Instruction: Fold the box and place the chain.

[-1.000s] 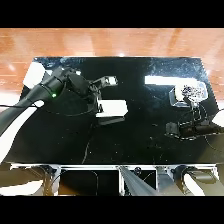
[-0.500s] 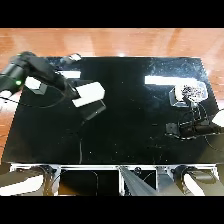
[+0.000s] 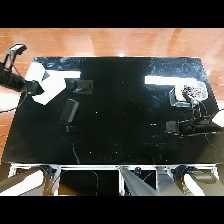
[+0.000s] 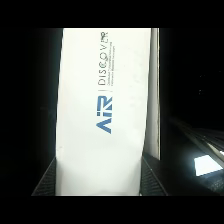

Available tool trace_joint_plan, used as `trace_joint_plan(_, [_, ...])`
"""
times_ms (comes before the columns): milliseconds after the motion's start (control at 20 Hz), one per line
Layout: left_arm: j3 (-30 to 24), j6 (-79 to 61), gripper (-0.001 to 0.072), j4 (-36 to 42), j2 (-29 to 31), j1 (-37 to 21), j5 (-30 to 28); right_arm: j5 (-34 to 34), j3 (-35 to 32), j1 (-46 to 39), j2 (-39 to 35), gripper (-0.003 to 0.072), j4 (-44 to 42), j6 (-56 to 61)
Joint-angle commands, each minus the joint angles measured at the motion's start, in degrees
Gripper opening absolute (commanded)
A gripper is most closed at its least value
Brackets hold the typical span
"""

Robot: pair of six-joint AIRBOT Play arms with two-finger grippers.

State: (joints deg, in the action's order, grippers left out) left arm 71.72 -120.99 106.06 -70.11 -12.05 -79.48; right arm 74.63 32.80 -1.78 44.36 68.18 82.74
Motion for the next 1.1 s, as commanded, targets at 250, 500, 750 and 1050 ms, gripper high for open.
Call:
trace_joint_plan(250, [-2.91,4.33,0.0019,-0.15,2.84,-11.21,1.09,-1.79,-0.02,0.00,-0.02,0.0031,0.00,-0.70])
trace_joint_plan(500, [-6.23,-1.90,0.0019,-1.14,2.73,-20.65,1.38,-1.81,-0.02,0.00,-0.02,0.0031,-0.24,-0.68])
trace_joint_plan(750, [-6.88,-7.65,0.0020,0.13,-0.22,-26.80,6.73,-1.79,-0.02,0.00,-0.02,0.0031,-0.26,0.59])
trace_joint_plan(1050, [-6.88,-12.59,0.0020,2.43,-8.35,-25.81,13.53,-1.77,-0.02,0.00,-0.02,0.0031,-0.44,4.83])
